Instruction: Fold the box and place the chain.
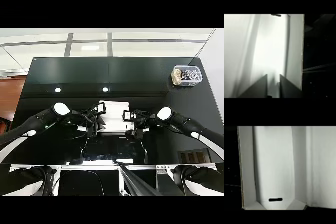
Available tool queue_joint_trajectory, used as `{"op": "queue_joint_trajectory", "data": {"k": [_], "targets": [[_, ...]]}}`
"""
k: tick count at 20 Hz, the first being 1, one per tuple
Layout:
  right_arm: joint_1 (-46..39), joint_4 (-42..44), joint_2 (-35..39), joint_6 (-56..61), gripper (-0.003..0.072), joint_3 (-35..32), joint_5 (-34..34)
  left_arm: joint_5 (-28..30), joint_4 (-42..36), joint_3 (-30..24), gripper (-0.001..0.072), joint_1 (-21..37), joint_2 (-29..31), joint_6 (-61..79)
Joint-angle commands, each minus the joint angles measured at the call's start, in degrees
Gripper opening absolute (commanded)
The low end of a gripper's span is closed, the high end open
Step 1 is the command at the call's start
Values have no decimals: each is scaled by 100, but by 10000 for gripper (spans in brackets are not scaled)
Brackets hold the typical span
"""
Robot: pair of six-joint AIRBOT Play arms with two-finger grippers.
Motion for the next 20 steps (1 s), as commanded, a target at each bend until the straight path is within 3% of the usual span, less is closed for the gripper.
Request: {"op": "queue_joint_trajectory", "data": {"k": [1,4,6,9,13,17,20], "targets": [[2,-2,-4,-7,322,0,4,4,127,52,30,170,372,-358],[2,0,-4,-4,322,0,2,-273,684,59,30,662,1231,-1255],[2,0,-4,-7,321,0,2,-599,1515,55,30,1121,1805,-2341],[2,0,-4,-4,321,0,2,-898,2509,-114,30,1976,2135,-4435],[2,0,-4,-4,321,0,2,-1252,2203,-597,30,3261,1504,-7501],[2,-4,-4,-7,321,0,4,-2306,-70,-837,28,4017,149,-6277],[2,-2,-4,-7,321,0,4,-2033,-160,-782,28,3668,-472,-6249]]}}
